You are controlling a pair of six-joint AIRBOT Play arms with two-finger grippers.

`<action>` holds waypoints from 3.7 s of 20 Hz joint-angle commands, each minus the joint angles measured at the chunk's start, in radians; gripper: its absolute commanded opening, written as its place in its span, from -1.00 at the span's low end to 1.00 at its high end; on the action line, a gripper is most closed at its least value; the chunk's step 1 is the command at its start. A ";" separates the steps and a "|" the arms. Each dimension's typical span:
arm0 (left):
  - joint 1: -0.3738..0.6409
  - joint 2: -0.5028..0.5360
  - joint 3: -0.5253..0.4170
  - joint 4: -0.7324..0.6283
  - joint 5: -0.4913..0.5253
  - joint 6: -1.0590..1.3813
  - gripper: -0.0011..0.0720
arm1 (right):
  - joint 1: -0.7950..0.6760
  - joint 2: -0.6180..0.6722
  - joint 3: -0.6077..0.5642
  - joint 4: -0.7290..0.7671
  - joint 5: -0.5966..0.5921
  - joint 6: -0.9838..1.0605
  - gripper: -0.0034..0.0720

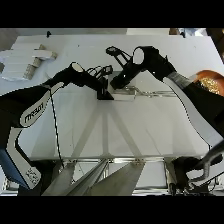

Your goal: Fold the box and place the chain.

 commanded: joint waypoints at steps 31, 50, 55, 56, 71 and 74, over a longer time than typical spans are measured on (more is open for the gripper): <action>0.000 0.000 0.000 0.000 0.000 0.000 0.49 | -0.398 0.251 -0.032 -0.301 0.243 -0.055 0.49; 0.000 0.000 0.000 0.000 0.000 0.000 0.49 | -0.620 0.190 -0.349 -0.230 0.063 -0.767 0.91; 0.000 0.000 0.000 0.000 0.000 0.000 0.49 | -0.620 0.178 -0.349 -0.236 0.006 -0.944 0.91; 0.000 0.000 0.000 0.000 0.000 0.000 0.49 | -0.619 0.177 -0.349 -0.235 -0.002 -0.964 0.91; 0.000 0.000 0.000 0.000 0.000 0.000 0.49 | -0.584 0.080 -0.349 -0.164 0.007 -1.081 0.78; 0.000 0.000 0.000 0.000 0.000 0.000 0.49 | -0.574 0.060 -0.349 -0.164 -0.003 -1.081 0.77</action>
